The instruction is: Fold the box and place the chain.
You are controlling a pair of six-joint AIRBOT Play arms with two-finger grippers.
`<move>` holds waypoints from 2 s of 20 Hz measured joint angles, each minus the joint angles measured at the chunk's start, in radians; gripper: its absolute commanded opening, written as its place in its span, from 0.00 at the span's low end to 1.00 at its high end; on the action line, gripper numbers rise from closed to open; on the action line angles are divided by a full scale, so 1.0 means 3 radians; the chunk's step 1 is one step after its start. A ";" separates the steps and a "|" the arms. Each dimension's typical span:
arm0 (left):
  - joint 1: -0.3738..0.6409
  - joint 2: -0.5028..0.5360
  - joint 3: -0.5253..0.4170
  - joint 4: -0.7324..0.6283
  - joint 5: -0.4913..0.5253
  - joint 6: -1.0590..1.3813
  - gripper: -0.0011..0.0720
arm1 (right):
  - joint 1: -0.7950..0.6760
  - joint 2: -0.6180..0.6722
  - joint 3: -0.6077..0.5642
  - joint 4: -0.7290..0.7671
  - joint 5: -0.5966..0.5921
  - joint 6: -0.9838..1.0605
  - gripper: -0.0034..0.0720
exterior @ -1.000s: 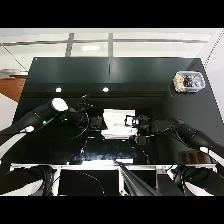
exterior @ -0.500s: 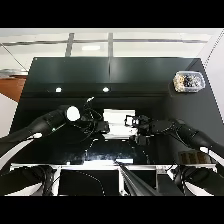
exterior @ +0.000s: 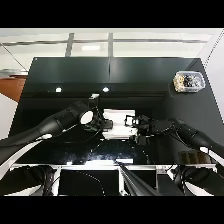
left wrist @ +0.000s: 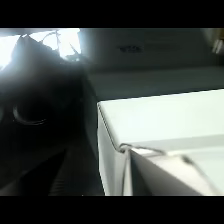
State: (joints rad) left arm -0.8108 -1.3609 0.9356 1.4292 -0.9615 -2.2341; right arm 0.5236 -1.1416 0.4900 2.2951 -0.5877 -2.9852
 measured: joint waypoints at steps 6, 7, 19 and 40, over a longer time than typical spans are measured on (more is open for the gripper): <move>-0.0135 -0.0252 0.0245 0.0154 -0.0195 -0.0233 0.49 | -0.0001 0.0000 0.0000 0.0000 0.0000 0.0000 0.52; -0.0144 -0.0277 0.0266 0.0160 -0.0233 -0.0257 0.49 | -0.0001 0.0000 0.0000 0.0000 0.0000 0.0000 0.52; -0.0161 -0.0439 0.0425 0.0182 -0.0324 -0.0318 0.39 | 0.0000 0.0000 0.0000 0.0000 0.0000 0.0000 0.52; -0.0161 -0.0477 0.0432 0.0182 -0.0383 -0.0280 0.33 | 0.0000 0.0000 0.0000 0.0000 0.0004 0.0000 0.52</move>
State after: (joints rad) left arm -0.8593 -1.5040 1.0653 1.4837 -1.0763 -2.3180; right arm 0.5236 -1.1416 0.4900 2.2951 -0.5865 -2.9852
